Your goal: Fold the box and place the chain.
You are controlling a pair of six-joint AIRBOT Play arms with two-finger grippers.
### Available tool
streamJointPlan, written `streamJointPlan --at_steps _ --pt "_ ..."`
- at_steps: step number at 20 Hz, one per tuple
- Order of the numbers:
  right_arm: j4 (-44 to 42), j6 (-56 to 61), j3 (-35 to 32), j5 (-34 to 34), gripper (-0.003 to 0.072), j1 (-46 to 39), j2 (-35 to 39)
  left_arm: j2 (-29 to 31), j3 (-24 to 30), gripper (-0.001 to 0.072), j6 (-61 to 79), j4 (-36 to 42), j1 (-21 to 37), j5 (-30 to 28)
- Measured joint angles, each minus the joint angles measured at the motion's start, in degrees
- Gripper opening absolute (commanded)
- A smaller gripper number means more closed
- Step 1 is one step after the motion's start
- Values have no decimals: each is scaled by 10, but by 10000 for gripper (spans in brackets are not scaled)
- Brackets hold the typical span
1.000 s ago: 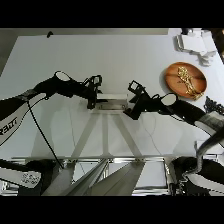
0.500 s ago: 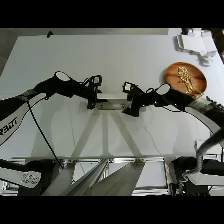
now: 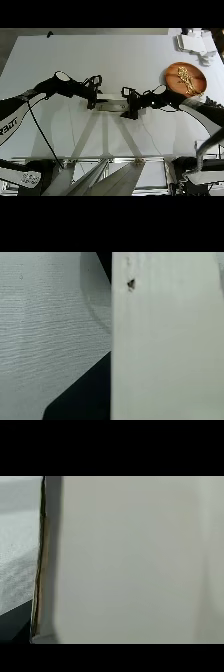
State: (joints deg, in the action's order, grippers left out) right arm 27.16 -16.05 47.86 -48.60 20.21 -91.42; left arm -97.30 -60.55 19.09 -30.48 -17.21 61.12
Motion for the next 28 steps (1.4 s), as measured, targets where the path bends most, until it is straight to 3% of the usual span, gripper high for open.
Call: streamJointPlan --at_steps 3,5,7,28 --pt "-19 13 0 -4 627 0 -9 0 0 8 0 0 0 0" --pt "-28 19 0 0 472 0 -13 0 0 8 0 0 0 0" --pt "-29 21 0 -1 401 0 -15 0 0 8 0 0 0 0" --pt "-28 25 0 -3 402 0 -17 0 0 8 -1 0 0 0"
